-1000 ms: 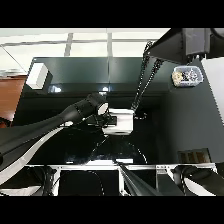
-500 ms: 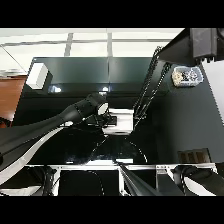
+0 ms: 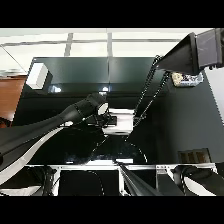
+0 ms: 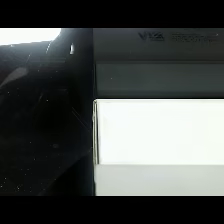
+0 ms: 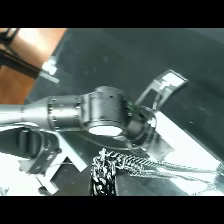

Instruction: Fold the box and place the chain.

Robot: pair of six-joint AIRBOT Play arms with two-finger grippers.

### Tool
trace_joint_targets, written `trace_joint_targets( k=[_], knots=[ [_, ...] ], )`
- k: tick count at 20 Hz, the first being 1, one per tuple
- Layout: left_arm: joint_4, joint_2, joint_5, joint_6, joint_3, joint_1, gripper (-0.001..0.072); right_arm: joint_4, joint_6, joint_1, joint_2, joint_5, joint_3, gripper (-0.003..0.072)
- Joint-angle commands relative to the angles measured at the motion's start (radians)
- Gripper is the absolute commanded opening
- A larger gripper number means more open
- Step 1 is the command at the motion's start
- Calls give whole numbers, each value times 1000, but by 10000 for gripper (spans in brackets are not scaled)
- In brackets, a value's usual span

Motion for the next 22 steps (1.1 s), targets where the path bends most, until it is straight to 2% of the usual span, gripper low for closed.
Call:
trace_joint_targets(
  k=[1, 11, 15, 22],
  knots=[
    [0, 0, 0, 0, 0, 0, 31, 82, -17, 2, -2, -55, 0, 8],
    [1, 0, 1, 0, 0, 0, 31, 148, -32, 2, -15, -140, -8, 8],
    [1, 0, 0, 0, 0, 0, 31, 126, -31, 2, -14, -129, -82, 8],
    [1, 0, 0, 0, 0, 0, 31, -45, -8, 2, -8, -34, -183, 8]
  ],
)
